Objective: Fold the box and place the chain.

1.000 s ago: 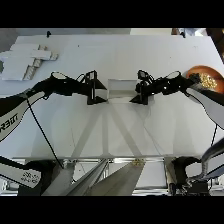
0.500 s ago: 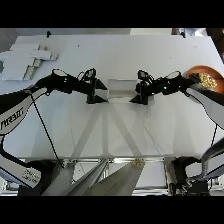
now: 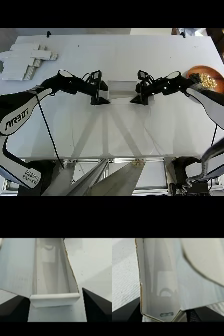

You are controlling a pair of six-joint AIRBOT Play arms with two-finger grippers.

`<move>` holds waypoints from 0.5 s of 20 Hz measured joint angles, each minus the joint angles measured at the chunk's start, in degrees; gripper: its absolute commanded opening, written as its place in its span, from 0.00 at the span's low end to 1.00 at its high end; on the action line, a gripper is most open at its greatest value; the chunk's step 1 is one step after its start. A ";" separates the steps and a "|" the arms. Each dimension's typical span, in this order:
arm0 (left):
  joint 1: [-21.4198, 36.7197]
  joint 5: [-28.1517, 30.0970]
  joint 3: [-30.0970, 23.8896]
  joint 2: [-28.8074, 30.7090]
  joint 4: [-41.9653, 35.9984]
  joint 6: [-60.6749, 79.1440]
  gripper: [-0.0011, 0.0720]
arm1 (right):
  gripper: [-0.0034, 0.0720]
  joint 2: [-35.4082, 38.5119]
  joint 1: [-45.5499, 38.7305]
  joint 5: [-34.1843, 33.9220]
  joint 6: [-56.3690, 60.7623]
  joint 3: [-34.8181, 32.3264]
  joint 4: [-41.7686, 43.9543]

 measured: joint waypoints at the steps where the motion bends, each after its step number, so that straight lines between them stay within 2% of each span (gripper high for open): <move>1: -0.35 0.76 0.09 -0.07 0.17 -0.76 0.98 | 0.49 0.00 0.00 0.00 0.07 0.00 0.00; 7: -2.91 5.66 0.46 -0.09 3.06 -4.55 0.97 | 0.49 0.00 0.00 -0.11 0.15 0.00 0.09; 10: -3.54 6.88 0.52 -0.04 4.09 -5.46 0.49 | 0.49 0.00 0.00 -0.04 0.04 0.00 0.04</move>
